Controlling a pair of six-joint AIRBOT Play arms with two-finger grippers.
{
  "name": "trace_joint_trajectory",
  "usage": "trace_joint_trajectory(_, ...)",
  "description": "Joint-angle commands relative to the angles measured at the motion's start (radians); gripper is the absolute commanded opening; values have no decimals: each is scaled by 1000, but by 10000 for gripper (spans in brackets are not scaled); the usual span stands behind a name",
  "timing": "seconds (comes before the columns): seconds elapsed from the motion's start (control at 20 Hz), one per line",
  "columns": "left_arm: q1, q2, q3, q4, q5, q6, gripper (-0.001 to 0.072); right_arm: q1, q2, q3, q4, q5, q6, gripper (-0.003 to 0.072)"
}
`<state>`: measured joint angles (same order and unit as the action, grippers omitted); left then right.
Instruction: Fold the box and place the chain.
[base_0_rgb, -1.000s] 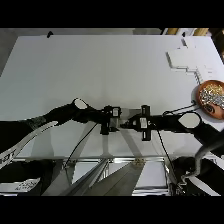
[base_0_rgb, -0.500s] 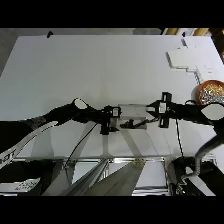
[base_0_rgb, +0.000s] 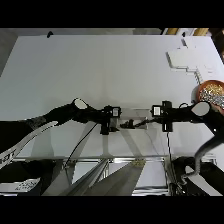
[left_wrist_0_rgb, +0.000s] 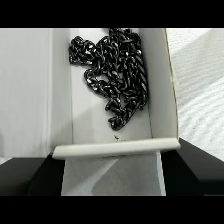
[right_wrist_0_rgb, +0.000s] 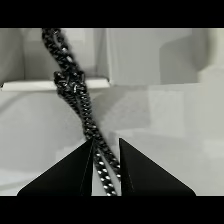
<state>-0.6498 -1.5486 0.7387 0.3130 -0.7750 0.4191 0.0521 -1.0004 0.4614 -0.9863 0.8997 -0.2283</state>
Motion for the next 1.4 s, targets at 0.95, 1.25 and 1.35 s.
trace_joint_trajectory(0.95,0,0,0,0,0,0,208,-1,101,-3,1,67,72,16)
trace_joint_trajectory(1.25,0,0,0,0,0,0,208,69,241,-3,242,172,74,16)
trace_joint_trajectory(1.35,0,0,0,0,0,0,208,154,253,-3,255,186,75,16)
